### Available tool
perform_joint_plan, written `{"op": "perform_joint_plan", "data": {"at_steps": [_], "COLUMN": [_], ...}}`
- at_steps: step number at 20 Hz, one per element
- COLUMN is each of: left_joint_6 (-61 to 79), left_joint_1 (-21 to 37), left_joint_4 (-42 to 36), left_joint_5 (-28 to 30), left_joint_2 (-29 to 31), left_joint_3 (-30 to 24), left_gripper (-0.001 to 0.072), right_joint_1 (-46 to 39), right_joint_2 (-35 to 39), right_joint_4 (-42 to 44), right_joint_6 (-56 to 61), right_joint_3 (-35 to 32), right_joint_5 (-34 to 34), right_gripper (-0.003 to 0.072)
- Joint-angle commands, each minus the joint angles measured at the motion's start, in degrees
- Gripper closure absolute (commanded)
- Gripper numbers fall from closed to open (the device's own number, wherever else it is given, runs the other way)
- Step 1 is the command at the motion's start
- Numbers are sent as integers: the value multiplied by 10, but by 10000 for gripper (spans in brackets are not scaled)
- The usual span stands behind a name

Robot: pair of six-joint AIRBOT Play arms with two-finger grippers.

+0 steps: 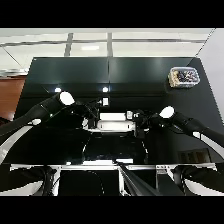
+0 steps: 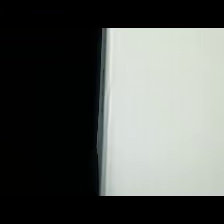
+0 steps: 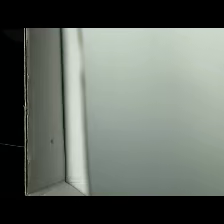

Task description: Fold the box and place the chain.

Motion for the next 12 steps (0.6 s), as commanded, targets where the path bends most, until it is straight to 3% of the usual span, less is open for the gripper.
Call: {"op": "perform_joint_plan", "data": {"at_steps": [1, 2, 4, 6, 7, 8, 12], "left_joint_6": [-1, -2, -2, -21, -52, -84, -196], "left_joint_1": [0, 0, 0, 3, 7, 15, 57], "left_joint_4": [0, 0, 0, 1, 3, 10, 122], "left_joint_5": [0, 0, -1, -3, -11, -27, -106], "left_joint_2": [0, 0, 0, 5, 13, 26, 105], "left_joint_3": [0, 0, 0, 0, 3, 6, 8], "left_gripper": [680, 680, 648, 294, 182, 126, 127], "right_joint_1": [1, 1, 1, 1, 1, 1, 1], "right_joint_2": [0, 0, 0, 0, 0, 0, 0], "right_joint_4": [-2, -2, -2, -2, -2, -2, -2], "right_joint_6": [2, 2, 2, 2, 2, 2, 2], "right_joint_3": [0, 0, 0, 0, 0, 0, 0], "right_joint_5": [-1, -1, -1, -1, -1, -1, -1], "right_gripper": [157, 211, 211, 212, 212, 212, 213]}}
